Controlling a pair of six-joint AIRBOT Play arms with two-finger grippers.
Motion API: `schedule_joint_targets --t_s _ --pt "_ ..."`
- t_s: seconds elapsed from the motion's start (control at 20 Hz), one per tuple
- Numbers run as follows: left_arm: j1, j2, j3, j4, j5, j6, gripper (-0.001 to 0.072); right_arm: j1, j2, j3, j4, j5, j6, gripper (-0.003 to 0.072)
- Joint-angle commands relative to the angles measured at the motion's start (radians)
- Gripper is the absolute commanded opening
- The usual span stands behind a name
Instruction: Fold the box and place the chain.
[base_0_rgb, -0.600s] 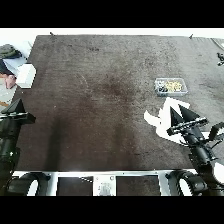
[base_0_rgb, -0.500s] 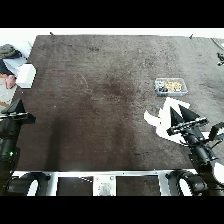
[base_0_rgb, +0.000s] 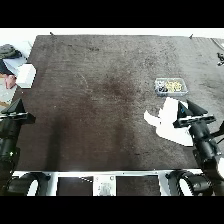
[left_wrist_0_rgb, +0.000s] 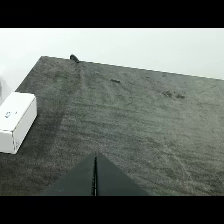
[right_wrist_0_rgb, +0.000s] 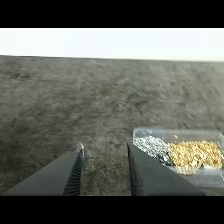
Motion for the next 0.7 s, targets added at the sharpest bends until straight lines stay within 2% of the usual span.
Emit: schedule_joint_targets --t_s 0.0,0.1,0.15,0.25,0.3,0.4,0.5,0.65 --pt "0.0 0.0 0.0 0.0 0.0 0.0 0.0011 -0.007 -0.232 0.114 0.011 -0.068 0.124 0.0338" --pt "0.0 0.0 0.0 0.0 0.0 0.0 0.0011 -0.065 -0.424 0.206 0.013 0.041 0.178 0.0338" --pt "0.0 0.0 0.0 0.0 0.0 0.0 0.0011 -0.122 -0.521 0.257 0.004 0.148 0.217 0.0338" --pt "0.0 0.0 0.0 0.0 0.0 0.0 0.0011 -0.258 -0.677 0.355 -0.105 0.387 0.333 0.0338" --pt "0.0 0.0 0.0 0.0 0.0 0.0 0.0012 -0.325 -0.728 0.399 -0.206 0.481 0.426 0.0338" --pt "0.0 0.0 0.0 0.0 0.0 0.0 0.0011 -0.444 -0.771 0.465 -0.445 0.61 0.612 0.0338" --pt "0.0 0.0 0.0 0.0 0.0 0.0 0.0011 -0.556 -0.759 0.497 -0.642 0.706 0.752 0.0338" --pt "0.0 0.0 0.0 0.0 0.0 0.0 0.0011 -0.728 -0.705 0.508 -0.818 0.885 0.847 0.0338"
